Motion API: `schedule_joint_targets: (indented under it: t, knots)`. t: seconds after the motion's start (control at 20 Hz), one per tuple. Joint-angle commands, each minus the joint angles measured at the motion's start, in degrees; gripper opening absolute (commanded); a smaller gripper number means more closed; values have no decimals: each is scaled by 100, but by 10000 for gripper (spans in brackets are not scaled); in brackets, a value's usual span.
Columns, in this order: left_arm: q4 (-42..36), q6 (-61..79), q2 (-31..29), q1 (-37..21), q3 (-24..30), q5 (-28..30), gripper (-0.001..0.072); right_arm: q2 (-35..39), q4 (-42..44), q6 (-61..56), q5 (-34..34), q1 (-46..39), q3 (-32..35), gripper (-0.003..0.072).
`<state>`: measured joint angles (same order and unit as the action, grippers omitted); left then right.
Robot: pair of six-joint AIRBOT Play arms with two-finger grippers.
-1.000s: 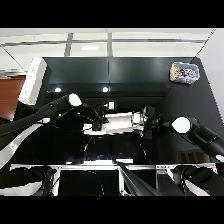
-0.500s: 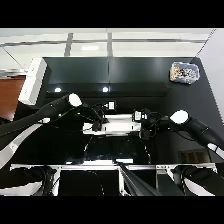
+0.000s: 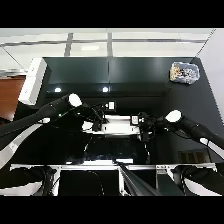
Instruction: Fold the box and place the chain.
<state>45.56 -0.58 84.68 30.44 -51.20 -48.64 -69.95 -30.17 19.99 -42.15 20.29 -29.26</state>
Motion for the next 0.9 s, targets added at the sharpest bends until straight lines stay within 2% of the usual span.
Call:
schedule_joint_targets:
  t: [0.0, 0.85]
  knots:
    - [2, -2, -2, -2, -7, 9, 27, -92, -15, -7, 22, 7, -35, 592]
    - [2, -2, -2, -2, -7, 9, 27, -146, -199, -387, 107, 7, -92, 594]
